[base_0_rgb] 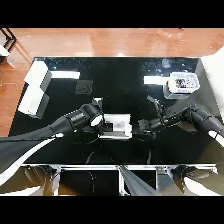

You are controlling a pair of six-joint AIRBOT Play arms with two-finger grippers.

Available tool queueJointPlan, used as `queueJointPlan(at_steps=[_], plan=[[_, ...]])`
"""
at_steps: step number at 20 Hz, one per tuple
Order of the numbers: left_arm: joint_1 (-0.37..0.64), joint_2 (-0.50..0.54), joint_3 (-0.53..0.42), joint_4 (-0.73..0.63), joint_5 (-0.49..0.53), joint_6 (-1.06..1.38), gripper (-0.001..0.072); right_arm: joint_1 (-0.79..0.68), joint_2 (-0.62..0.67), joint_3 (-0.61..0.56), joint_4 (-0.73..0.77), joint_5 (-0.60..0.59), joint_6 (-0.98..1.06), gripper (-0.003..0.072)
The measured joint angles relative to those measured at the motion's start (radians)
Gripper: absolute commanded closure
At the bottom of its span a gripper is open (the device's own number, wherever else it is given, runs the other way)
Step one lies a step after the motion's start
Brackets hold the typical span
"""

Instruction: Fold the box and place the chain.

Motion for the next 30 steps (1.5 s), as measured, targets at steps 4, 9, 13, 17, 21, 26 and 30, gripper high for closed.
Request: queueJointPlan(at_steps=[4,9,13,17,21,26,30], plan=[[0.0,0.0,0.0,0.0,0.0,0.0,0.0686,0.031,0.0,0.016,0.003,0.032,0.053,0.0144],[0.0,0.0,0.0,0.0,-0.001,0.0,0.0686,0.138,0.0,0.035,-0.019,0.137,0.165,0.0034],[0.0,0.0,0.0,0.0,-0.012,0.0,0.0685,0.233,0.0,0.07,-0.117,0.215,0.312,0.0037],[0.0,0.0,0.0,0.0,-0.018,0.004,0.0685,0.327,0.0,0.106,-0.263,0.249,0.514,0.0109],[0.0,0.0,0.0,0.001,-0.019,0.009,0.0685,0.41,0.0,0.138,-0.411,0.264,0.705,0.0154],[0.0,0.0,0.0,0.002,-0.022,0.021,0.0685,0.463,-0.005,0.168,-0.502,0.272,0.836,0.0328],[0.0,0.0,0.0,0.003,-0.023,0.024,0.0685,0.473,-0.009,0.183,-0.543,0.275,0.894,0.0328]])
